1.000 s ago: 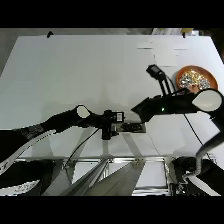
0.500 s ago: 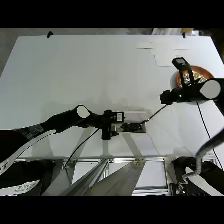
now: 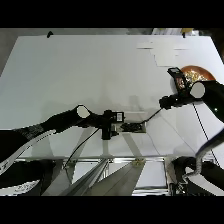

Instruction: Fold the box and place the chain.

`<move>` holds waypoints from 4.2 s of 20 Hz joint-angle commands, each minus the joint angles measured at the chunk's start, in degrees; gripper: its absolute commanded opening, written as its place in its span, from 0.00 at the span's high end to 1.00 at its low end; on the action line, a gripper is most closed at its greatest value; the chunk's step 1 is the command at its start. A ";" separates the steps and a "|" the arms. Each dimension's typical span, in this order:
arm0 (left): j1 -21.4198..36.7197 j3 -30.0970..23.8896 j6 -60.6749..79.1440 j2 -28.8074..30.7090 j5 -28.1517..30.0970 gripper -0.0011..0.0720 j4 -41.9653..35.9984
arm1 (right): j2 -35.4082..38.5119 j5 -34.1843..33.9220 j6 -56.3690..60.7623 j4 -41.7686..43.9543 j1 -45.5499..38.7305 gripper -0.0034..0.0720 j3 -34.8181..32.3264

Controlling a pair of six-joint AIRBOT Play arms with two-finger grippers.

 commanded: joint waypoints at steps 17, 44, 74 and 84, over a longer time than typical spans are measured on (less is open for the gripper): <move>0.04 0.02 0.02 0.02 0.02 0.70 0.02 | -10.49 -2.75 0.17 -1.38 -0.04 0.47 -0.20; 0.04 0.02 0.02 0.02 0.02 0.70 0.02 | 3.89 6.75 0.02 5.03 -0.04 0.93 -0.20; 0.04 0.02 0.02 0.02 0.02 0.70 0.02 | 16.46 1.05 -9.94 30.01 22.62 0.91 -4.00; 0.04 0.02 0.02 0.02 0.00 0.70 0.02 | 15.26 -1.86 -9.97 24.87 10.40 0.80 1.64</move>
